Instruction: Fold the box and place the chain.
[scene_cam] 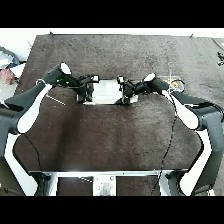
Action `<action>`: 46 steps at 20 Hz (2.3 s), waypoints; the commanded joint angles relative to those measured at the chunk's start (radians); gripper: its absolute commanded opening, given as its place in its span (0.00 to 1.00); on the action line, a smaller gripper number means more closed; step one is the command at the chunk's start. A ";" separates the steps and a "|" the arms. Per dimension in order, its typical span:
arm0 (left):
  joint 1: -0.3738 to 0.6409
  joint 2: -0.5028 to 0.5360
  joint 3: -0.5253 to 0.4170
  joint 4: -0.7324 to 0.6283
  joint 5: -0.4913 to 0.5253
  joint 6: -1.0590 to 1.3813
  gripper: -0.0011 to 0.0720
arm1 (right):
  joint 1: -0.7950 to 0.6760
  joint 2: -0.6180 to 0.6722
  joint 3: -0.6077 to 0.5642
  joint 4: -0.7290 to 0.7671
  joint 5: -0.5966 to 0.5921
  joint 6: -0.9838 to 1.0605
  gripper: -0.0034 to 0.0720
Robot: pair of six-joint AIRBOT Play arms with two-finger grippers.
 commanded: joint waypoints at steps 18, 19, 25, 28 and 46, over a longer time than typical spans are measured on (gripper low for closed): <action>0.000 -0.002 0.000 -0.112 0.000 0.028 0.05 | 0.001 0.001 0.000 0.000 0.000 0.000 0.56; 0.000 -0.002 0.000 -0.112 0.000 0.028 0.05 | 0.001 0.001 0.000 0.000 0.000 0.000 0.56; 0.000 -0.017 0.000 -0.152 -0.023 0.028 0.05 | 0.001 0.001 0.000 0.000 0.000 0.000 0.56; 0.000 -0.030 0.000 -0.162 -0.024 0.028 0.05 | 0.001 0.001 0.000 0.000 0.000 0.000 0.56; 0.000 -0.031 0.000 -0.203 0.004 0.046 0.69 | 0.001 0.001 0.000 0.000 0.000 0.000 0.56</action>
